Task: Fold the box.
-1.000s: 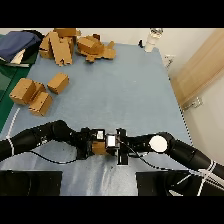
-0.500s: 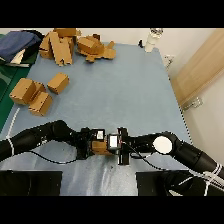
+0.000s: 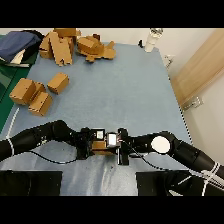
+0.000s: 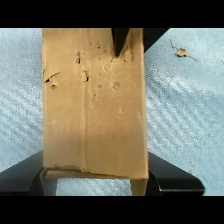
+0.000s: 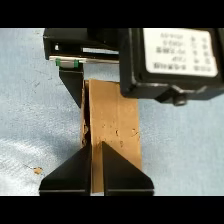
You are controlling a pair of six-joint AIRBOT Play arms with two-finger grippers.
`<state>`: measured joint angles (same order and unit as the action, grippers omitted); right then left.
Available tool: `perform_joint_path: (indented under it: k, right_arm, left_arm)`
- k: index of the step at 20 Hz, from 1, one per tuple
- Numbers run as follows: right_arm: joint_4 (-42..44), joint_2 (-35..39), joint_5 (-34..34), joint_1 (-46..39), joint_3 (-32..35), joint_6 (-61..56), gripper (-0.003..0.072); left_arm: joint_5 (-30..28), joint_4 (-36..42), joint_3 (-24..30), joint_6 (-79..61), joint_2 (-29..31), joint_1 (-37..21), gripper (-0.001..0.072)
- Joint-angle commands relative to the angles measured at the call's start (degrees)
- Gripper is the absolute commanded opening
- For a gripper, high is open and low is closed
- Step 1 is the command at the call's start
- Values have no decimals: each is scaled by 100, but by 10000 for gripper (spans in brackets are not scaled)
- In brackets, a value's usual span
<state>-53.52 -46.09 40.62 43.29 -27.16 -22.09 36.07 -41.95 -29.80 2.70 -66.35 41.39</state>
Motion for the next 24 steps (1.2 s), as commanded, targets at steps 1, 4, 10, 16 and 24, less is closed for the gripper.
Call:
perform_joint_path:
  k: [1, 4, 10, 16, 24]
  right_arm:
    - [-31, -17, 267, -4, 4, -48, 170]
    - [-26, 20, 295, -4, -2, -149, 244]
    - [-31, 848, 286, -9, -210, -2284, 243]
    - [-1733, 1646, 170, -162, 26, -9296, 3]
    - [1272, 964, -3333, 1040, 1180, -9899, 3]
  left_arm:
    - [-4, -4, 0, -11, -2, 7, 344]
    - [-9, -7, 0, -11, -2, 4, 344]
    - [-7, -7, 0, -11, -2, 4, 344]
    - [-57, -7, 0, -11, -2, 2, 344]
    - [-63, -7, 0, -11, -2, 0, 344]
